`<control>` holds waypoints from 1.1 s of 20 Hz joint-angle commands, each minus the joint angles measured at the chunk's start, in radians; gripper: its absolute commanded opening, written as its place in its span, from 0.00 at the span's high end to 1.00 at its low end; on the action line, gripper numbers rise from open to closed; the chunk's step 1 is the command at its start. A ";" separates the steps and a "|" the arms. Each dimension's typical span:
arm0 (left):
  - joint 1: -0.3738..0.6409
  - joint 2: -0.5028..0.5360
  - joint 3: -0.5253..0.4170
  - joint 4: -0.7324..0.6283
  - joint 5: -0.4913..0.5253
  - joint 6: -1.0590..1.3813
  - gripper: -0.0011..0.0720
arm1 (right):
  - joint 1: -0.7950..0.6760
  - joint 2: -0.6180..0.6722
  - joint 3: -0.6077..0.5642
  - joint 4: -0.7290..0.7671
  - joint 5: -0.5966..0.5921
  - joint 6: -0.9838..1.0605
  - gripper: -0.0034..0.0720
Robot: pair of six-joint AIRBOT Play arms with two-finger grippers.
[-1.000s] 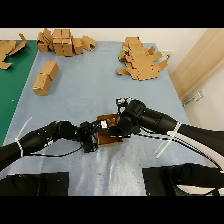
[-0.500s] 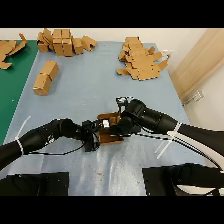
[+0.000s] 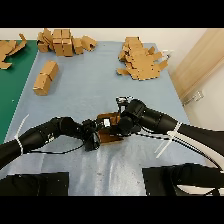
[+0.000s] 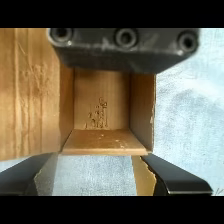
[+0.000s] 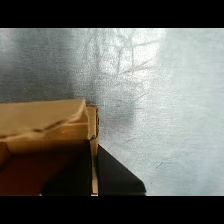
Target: Fold the box.
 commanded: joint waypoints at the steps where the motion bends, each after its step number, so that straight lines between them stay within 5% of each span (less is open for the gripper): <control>1: -0.014 0.000 0.001 0.004 0.000 -0.002 0.02 | 0.001 0.000 0.000 0.003 0.002 0.002 0.95; 22: -0.023 -0.012 0.001 0.102 -0.007 -0.063 0.02 | 0.001 0.000 0.000 0.003 0.001 0.002 0.95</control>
